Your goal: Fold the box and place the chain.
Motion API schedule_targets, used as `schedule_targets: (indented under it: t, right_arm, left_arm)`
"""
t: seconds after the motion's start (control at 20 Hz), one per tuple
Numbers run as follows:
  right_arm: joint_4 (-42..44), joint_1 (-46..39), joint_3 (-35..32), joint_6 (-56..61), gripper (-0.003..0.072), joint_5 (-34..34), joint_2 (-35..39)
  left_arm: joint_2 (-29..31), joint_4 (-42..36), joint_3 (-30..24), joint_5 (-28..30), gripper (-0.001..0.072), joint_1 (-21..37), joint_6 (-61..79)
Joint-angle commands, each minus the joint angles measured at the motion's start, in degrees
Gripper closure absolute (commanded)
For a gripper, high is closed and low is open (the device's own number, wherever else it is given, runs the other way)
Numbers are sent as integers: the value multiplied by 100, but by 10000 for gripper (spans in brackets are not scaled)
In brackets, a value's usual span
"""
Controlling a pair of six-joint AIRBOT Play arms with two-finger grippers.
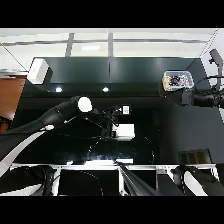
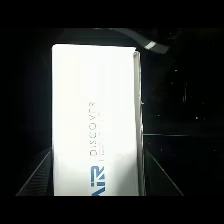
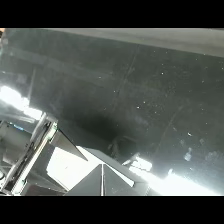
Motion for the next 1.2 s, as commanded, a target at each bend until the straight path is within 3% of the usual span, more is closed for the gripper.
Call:
schedule_targets:
  t: [0.0,0.4,0.7,0.85,0.9,0.95,1.0,1.15]
  right_arm:
    - [2,-4,4,2,675,0,4]
    - [4,-4,4,2,675,0,4]
    - [4,-4,4,2,675,-4,4]
    - [4,-4,4,2,675,-2,4]
    - [4,-4,7,2,675,-4,4]
    - [4,-4,4,2,675,-2,4]
    - [4,-4,7,2,675,-2,4]
    - [4,-4,7,2,675,-2,4]
  left_arm:
    - [-4,345,4,168,-6,-210,-42]
    - [-24,448,4,450,-6,-345,-328]
    - [-411,496,4,610,-6,-629,-699]
    - [-496,1032,7,894,5,-785,-1163]
    - [-487,1228,13,911,88,-802,-1276]
    - [-455,1451,13,896,295,-796,-1419]
    - [-382,1720,13,874,389,-748,-1578]
    - [22,2166,9,636,400,-208,-2166]
